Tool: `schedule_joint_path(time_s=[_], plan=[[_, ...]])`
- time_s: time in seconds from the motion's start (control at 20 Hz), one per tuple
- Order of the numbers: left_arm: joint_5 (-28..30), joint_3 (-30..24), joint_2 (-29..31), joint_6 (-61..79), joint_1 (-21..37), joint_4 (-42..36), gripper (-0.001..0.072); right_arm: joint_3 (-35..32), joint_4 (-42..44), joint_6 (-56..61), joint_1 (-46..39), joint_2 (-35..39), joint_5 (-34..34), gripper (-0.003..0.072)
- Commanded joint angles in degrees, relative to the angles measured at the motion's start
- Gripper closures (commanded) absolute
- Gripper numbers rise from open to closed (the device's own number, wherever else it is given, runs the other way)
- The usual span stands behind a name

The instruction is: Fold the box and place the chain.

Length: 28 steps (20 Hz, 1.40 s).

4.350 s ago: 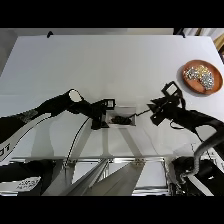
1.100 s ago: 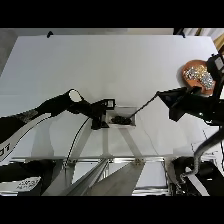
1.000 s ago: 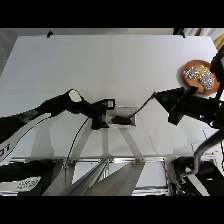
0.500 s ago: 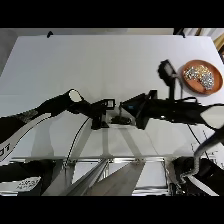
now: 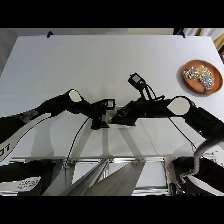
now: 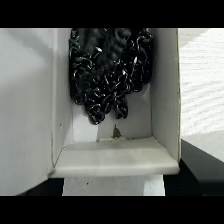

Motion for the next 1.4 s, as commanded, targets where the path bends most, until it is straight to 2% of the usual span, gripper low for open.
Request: schedule_joint_path(time_s=[0.0, 0.05, 0.15, 0.3, 0.45, 0.5, 0.6, 0.65, 0.7, 0.75, 0.95, 1.2, 1.35], plan=[[0.00, 0.00, 0.02, 0.00, 0.02, 0.02, 0.0397, -0.39, -8.46, 4.92, 0.09, -1.11, 2.75, 0.0667], [0.00, 0.00, 0.02, 0.00, 0.02, 0.02, 0.0397, -0.44, -8.79, 4.90, 0.09, -1.11, 3.13, 0.0647], [0.02, 0.00, 0.02, 0.00, 0.02, 0.02, 0.0397, -0.44, -8.68, 5.03, 0.09, -1.11, 2.36, 0.0518], [0.00, 0.00, 0.02, 0.00, 0.02, 0.02, 0.0397, 0.46, -8.07, 6.91, 0.02, 0.20, 2.78, 0.0389], [0.00, 0.00, 0.02, 0.00, 0.02, 0.02, 0.0397, 4.94, -8.85, 6.73, -1.07, 4.72, 6.49, 0.0401], [0.02, 0.00, 0.02, 0.00, 0.02, 0.02, 0.0397, 7.10, -9.55, 6.73, -2.25, 6.14, 7.85, 0.0432], [-0.02, 0.00, 0.02, 0.00, 0.02, 0.02, 0.0397, 10.78, -12.11, 6.25, -4.68, 7.80, 9.55, 0.0539], [0.02, 0.00, 0.02, 0.00, 0.02, 0.02, 0.0397, 12.15, -13.97, 6.32, -5.88, 7.91, 9.53, 0.0543], [0.00, 0.00, 0.02, 0.02, 0.02, 0.02, 0.0397, 12.81, -15.43, 6.29, -7.04, 7.85, 9.05, 0.0606], [0.00, 0.00, 0.02, 0.00, 0.02, 0.02, 0.0397, 12.87, -16.39, 6.21, -8.20, 7.65, 7.89, 0.0636], [0.00, 0.00, 0.02, 0.00, 0.02, 0.02, 0.0397, 12.87, -18.12, 4.90, -12.41, 1.95, 4.50, 0.0635], [0.00, 0.00, 0.02, 0.00, 0.02, 0.02, 0.0397, 12.87, -18.10, 0.04, -10.75, -9.22, 2.47, 0.0622], [0.00, 0.00, 0.02, 0.00, 0.02, 0.02, 0.0397, 12.85, -18.03, -3.45, -8.26, -10.58, 2.54, 0.0486]])
